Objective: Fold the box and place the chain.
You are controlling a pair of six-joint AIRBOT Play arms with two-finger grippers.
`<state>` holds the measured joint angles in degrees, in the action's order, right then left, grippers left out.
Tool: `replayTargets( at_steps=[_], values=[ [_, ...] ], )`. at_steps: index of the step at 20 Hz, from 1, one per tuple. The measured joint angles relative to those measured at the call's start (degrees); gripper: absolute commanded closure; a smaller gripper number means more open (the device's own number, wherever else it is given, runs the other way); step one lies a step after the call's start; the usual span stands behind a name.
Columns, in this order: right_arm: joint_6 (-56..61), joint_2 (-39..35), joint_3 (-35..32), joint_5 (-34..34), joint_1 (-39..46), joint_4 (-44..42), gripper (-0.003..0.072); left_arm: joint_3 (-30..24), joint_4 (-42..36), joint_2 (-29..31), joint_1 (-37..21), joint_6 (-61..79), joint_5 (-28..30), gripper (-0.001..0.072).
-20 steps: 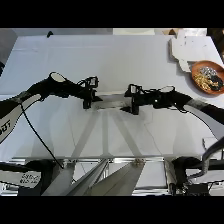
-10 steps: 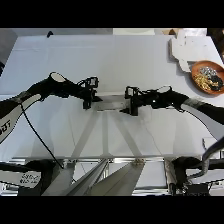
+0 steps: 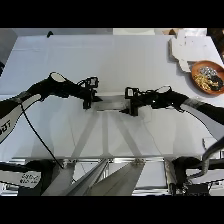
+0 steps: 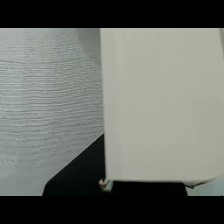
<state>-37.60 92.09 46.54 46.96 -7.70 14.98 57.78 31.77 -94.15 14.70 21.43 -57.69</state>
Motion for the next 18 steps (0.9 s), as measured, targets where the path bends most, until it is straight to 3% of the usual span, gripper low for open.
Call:
replayTargets(
  at_steps=[4,18],
  values=[
    [0.04,0.00,0.02,0.09,-0.02,0.02,0.0211,0.00,0.02,0.00,0.00,0.04,0.09,0.0696],
    [0.02,0.00,0.04,0.02,-0.02,0.04,0.0211,0.00,0.00,0.00,0.00,0.02,0.04,0.0696]
  ],
)
